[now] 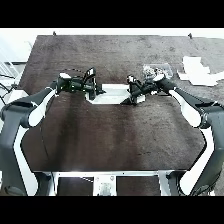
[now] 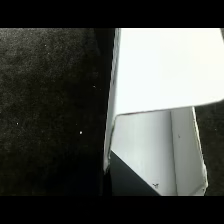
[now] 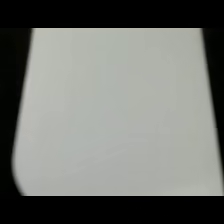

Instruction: Fold the box and place the chain.

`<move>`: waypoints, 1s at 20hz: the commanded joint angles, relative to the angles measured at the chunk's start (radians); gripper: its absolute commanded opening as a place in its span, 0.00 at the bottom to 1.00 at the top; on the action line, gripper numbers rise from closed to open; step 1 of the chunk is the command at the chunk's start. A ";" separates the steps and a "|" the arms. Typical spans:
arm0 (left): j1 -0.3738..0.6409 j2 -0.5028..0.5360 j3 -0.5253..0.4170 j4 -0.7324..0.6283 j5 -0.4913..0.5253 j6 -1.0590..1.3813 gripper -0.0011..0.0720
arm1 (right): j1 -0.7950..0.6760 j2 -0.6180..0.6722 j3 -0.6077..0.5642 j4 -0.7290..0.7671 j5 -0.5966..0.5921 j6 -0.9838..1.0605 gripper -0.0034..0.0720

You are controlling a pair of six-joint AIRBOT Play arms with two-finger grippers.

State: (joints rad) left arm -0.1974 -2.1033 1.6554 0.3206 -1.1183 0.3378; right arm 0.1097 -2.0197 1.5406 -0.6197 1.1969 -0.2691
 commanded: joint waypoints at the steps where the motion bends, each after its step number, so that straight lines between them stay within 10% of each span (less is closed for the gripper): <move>1: 0.000 0.001 0.000 0.000 -0.001 0.000 0.04 | -0.001 -0.003 0.001 -0.014 -0.005 0.003 0.84; 20: 0.000 0.001 0.000 0.000 0.000 0.000 0.04 | 0.001 -0.003 0.001 -0.025 -0.018 0.003 0.76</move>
